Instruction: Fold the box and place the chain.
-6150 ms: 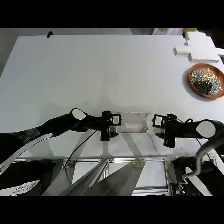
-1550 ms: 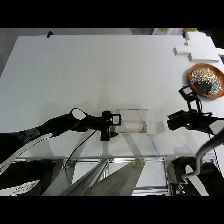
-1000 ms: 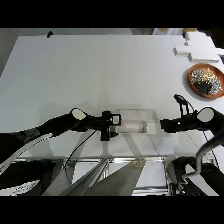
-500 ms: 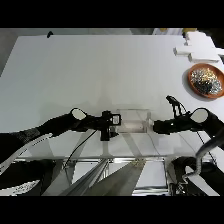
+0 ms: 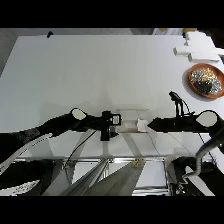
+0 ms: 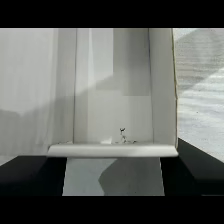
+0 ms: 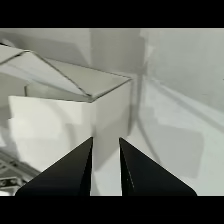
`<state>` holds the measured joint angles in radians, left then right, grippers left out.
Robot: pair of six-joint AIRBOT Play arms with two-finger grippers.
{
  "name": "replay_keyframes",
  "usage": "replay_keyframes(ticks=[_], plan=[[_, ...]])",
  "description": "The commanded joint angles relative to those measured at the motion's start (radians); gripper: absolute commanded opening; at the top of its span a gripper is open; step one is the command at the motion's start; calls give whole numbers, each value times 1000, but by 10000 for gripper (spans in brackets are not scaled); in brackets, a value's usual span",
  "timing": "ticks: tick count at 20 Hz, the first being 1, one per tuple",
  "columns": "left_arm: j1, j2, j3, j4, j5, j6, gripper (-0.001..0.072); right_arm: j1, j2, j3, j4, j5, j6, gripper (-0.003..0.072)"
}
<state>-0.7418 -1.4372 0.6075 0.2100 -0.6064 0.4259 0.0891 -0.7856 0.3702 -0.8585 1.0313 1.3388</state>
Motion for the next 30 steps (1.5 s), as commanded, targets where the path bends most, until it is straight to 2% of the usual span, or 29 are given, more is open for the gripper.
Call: replay_keyframes(ticks=[1,2,3,5,9,13,16,23,26,30], plan=[[-1,1,1,0,0,0,323,43,8,0,40,-13,-11,222],[-1,1,1,0,0,0,323,61,8,0,40,-27,-11,275],[-1,1,1,0,0,0,323,76,8,0,38,-41,-8,280],[-1,1,1,0,0,0,323,106,8,0,0,-65,13,340],[-1,1,1,0,0,0,323,157,7,5,-103,-106,109,340],[-1,1,1,0,0,0,323,255,-13,65,-205,-153,234,340],[-1,1,1,0,0,0,323,330,-76,95,-296,-153,419,340],[-1,1,1,0,0,0,323,444,-176,158,-449,-138,635,339],[-1,1,1,0,0,0,323,492,-219,173,-483,-134,662,338],[-1,1,1,0,0,0,323,544,-287,256,-573,-80,754,338]])
